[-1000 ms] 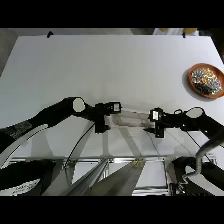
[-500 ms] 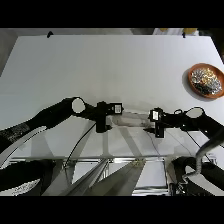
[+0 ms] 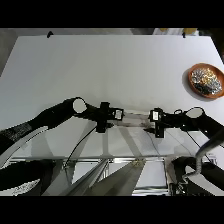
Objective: Fold the box and place the chain.
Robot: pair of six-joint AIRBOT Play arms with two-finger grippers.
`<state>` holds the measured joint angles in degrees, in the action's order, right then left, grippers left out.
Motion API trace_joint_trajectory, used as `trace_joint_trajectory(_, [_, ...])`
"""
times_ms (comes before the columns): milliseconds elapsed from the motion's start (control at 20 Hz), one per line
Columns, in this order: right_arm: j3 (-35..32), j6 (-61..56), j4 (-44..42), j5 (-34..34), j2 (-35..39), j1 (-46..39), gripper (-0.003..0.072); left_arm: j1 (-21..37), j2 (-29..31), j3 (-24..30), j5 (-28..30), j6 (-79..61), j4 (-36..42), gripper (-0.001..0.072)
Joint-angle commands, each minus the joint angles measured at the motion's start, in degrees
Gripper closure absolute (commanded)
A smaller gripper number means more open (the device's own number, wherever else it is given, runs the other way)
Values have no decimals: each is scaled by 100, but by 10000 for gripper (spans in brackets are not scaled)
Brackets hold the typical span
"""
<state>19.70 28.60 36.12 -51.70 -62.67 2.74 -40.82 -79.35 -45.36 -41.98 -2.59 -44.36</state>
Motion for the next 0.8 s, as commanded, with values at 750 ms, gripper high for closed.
trace_joint_trajectory(750, [4, -4, -7, 4, 4, 0, 343, 11, 109, 0, 245, -249, -72, 371])
